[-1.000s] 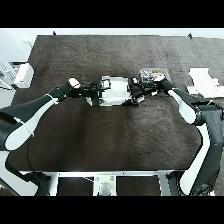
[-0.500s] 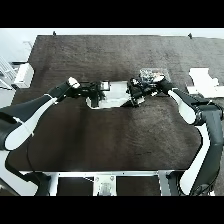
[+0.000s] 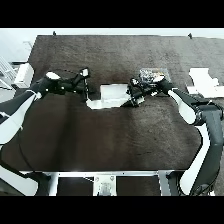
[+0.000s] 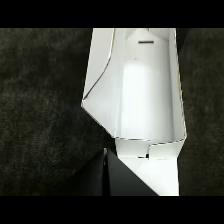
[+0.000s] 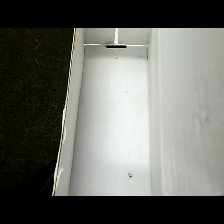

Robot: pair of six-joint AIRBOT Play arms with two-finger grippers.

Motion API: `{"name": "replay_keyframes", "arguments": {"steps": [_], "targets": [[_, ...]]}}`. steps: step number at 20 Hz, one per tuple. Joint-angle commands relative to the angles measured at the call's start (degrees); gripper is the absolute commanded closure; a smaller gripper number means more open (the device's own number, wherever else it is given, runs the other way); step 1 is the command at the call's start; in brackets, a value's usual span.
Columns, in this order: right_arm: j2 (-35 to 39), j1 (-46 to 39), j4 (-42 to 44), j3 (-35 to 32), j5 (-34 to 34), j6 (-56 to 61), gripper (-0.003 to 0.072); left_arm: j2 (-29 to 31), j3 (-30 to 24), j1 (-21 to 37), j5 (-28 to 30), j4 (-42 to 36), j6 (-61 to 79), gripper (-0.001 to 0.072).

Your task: Fold the box and place the chain.

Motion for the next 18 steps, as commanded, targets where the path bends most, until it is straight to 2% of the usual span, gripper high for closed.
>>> {"name": "replay_keyframes", "arguments": {"steps": [1, 3, 5, 6, 11, 14, 18], "targets": [[-0.02, -0.04, 0.07, 0.02, -0.15, 0.11, 0.0233, 1.36, -0.07, 3.15, -6.64, -3.13, -3.43, 0.0692], [-0.02, -0.04, 0.07, 0.02, -0.15, 0.11, 0.0233, 3.54, -0.15, 5.31, -11.06, 0.7, -14.1, 0.0694], [-0.02, -0.04, 0.07, 0.02, -0.15, 0.11, 0.0233, 5.7, -0.61, 8.83, -15.45, 4.02, -31.5, 0.0695], [-0.02, -0.04, 0.07, 0.02, -0.15, 0.11, 0.0233, 6.69, -1.51, 10.19, -15.67, 4.07, -38.49, 0.0695], [-0.02, -0.04, 0.07, 0.02, -0.15, 0.11, 0.0233, 7.72, -7.26, 10.62, -9.31, 13.4, -63.95, 0.0693], [0.0, -0.04, 0.07, 0.02, -0.15, 0.11, 0.0233, 7.65, -10.71, 9.73, -6.03, 13.51, -69.9, 0.0693], [-0.02, -0.04, 0.07, 0.02, -0.15, 0.11, 0.0233, 6.16, -11.47, 5.97, -2.75, 13.73, -73.46, 0.0693]]}}
